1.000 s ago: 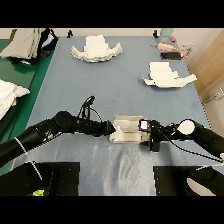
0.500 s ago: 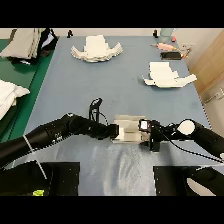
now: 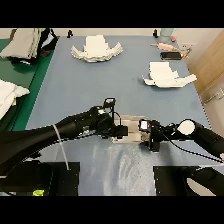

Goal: Fold the box.

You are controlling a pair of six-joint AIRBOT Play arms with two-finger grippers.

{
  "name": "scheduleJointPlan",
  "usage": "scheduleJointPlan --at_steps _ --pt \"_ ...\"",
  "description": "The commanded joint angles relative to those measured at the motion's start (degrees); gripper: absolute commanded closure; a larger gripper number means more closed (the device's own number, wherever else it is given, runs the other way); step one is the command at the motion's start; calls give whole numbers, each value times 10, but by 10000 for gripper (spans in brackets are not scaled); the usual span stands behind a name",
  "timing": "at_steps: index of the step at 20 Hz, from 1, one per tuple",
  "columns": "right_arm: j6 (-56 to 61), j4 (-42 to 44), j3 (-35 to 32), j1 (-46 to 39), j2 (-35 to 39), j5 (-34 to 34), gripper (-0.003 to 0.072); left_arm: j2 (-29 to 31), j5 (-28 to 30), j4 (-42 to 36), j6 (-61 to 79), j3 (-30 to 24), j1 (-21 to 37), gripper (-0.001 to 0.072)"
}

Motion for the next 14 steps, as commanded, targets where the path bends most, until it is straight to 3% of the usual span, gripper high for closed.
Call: scheduleJointPlan --at_steps 1,13,14 --pt "0 0 0 0 0 0 174 -49 -74 45 -43 51 -17 296" --pt "0 0 0 0 0 0 174 -127 -155 56 -51 124 -19 298" --pt "0 0 0 0 0 0 174 -130 -155 58 -51 127 -19 336"
